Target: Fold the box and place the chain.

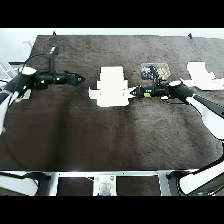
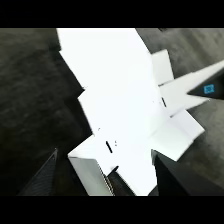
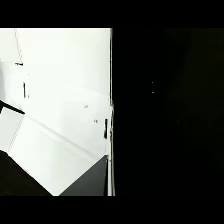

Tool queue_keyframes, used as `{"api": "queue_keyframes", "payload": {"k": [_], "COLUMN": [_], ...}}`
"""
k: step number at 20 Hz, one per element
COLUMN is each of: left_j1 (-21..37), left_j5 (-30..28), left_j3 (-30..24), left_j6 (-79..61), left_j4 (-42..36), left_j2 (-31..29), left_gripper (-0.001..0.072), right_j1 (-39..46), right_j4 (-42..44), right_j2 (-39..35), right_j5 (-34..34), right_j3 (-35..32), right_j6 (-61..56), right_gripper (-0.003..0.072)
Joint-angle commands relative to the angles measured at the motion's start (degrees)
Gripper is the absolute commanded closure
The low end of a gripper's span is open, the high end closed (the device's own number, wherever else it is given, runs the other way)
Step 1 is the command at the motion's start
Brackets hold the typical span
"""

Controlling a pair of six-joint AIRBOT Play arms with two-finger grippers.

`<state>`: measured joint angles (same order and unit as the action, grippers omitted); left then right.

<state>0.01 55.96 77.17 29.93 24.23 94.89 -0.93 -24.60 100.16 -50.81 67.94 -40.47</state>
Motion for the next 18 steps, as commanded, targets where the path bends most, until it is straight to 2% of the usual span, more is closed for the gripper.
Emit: {"api": "queue_keyframes", "payload": {"k": [1, 5, 7, 9, 14, 15, 16, 18], "left_j1": [0.00, -2.93, -5.05, -6.12, -6.40, -6.56, -6.86, -7.85], "left_j5": [14.58, 19.34, 18.95, 17.66, 15.17, 14.21, 13.40, 13.00], "left_j3": [17.16, 30.88, 35.78, 39.30, 40.02, 40.04, 40.04, 40.04], "left_j6": [11.06, 16.83, 18.75, 21.16, 22.49, 22.16, 21.73, 20.83], "left_j4": [8.20, 15.17, 19.98, 21.09, 14.58, 12.37, 11.02, 10.75], "left_j2": [11.63, 19.80, 22.95, 25.83, 29.27, 29.77, 30.14, 30.67], "left_gripper": [0.0054, 0.0054, 0.0054, 0.0054, 0.0056, 0.0068, 0.0123, 0.0122], "right_j1": [-0.09, -0.09, -0.07, -0.09, -0.07, -0.07, -0.07, -0.07], "right_j4": [0.00, -0.04, -0.04, -0.04, -0.07, -0.04, -0.07, -0.07], "right_j2": [0.07, 0.11, 0.11, 0.11, 0.11, 0.11, 0.11, 0.11], "right_j5": [0.90, 0.92, 0.90, 0.90, 0.92, 0.92, 0.90, 0.92], "right_j3": [-0.22, -0.24, -0.24, -0.24, -0.24, -0.24, -0.24, -0.24], "right_j6": [2.14, 3.56, 3.69, 4.63, 5.22, 5.25, 5.55, 5.70], "right_gripper": [0.0679, 0.0679, 0.0679, 0.0679, 0.0678, 0.0678, 0.0678, 0.0678]}}
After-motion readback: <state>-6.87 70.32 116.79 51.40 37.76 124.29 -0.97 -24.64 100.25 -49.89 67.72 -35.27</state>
